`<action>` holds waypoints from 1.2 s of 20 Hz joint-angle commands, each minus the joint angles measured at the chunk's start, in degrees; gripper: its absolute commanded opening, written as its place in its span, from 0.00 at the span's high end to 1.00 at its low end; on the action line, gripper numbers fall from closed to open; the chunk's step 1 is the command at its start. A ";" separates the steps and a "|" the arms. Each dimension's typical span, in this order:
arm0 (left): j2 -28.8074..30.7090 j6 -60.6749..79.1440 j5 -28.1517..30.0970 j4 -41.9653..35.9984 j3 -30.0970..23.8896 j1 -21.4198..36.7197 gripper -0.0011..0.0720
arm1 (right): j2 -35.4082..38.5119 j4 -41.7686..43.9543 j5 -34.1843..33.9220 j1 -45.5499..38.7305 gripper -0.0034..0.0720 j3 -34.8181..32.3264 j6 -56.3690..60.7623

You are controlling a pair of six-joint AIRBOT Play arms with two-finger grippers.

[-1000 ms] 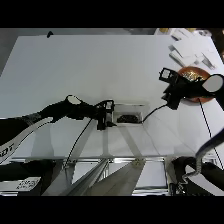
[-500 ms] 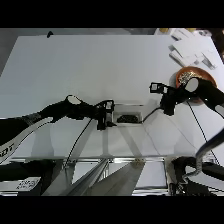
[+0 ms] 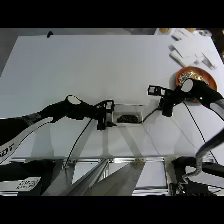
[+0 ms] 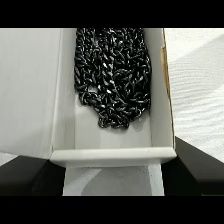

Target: Fold the box and place the chain.

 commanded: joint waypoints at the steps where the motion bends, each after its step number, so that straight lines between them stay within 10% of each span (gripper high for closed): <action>1: 0.02 0.02 0.00 0.02 0.00 0.02 0.70 | -0.39 0.17 -0.46 0.07 0.90 -0.13 -0.02; 13: 0.02 0.00 0.00 0.02 0.00 0.02 0.70 | 15.21 0.74 8.72 0.04 0.93 -0.13 4.66; 24: 0.02 0.02 0.00 0.02 0.00 0.02 0.70 | 33.00 26.47 14.67 9.20 0.93 -0.15 6.08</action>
